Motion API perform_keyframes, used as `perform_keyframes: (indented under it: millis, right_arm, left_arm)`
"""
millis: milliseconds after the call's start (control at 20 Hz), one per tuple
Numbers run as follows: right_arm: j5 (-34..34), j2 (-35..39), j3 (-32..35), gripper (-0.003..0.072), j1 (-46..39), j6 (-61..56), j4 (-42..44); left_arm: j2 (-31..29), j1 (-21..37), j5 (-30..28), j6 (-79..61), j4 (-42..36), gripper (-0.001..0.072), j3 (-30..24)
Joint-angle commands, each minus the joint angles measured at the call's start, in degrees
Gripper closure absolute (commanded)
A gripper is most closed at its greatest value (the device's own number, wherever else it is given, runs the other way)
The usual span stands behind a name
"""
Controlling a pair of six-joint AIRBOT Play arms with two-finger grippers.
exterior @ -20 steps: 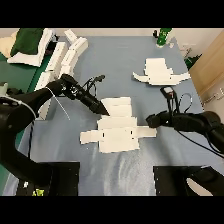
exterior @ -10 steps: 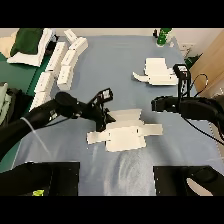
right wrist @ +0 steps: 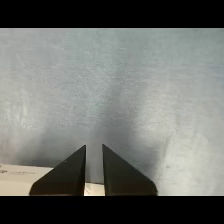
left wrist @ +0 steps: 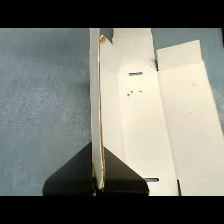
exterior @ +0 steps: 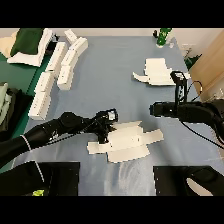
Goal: Fold the box.
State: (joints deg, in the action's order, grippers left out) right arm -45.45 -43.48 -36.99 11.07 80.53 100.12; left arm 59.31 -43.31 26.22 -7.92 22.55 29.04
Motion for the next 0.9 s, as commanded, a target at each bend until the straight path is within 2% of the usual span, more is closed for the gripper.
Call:
perform_keyframes:
  millis: [0,200,350,700,850]
  right_arm:
    - [-0.11,0.0,0.92,0.0534,0.09,0.04,0.79]
    - [-0.09,0.0,0.92,0.0535,0.09,0.02,0.85]
    - [-0.02,0.02,0.92,0.0535,0.09,-0.15,0.9]
    - [1.18,0.96,0.87,0.0535,0.09,-1.11,0.9]
    - [1.9,0.96,0.87,0.0535,0.09,-1.25,1.18]
  left_arm:
    - [-1.11,-0.63,-4.55,-2.03,0.22,0.0693,0.04]
    - [-5.25,-0.63,-8.52,-11.06,0.15,0.0694,2.05]
    - [-5.7,-0.81,-7.8,-10.97,-0.98,0.0698,1.79]
    - [-5.57,-4.28,-9.35,-12.66,-2.43,0.0698,-4.15]
    - [-3.72,-4.94,-9.31,-12.66,-2.58,0.0698,-5.22]
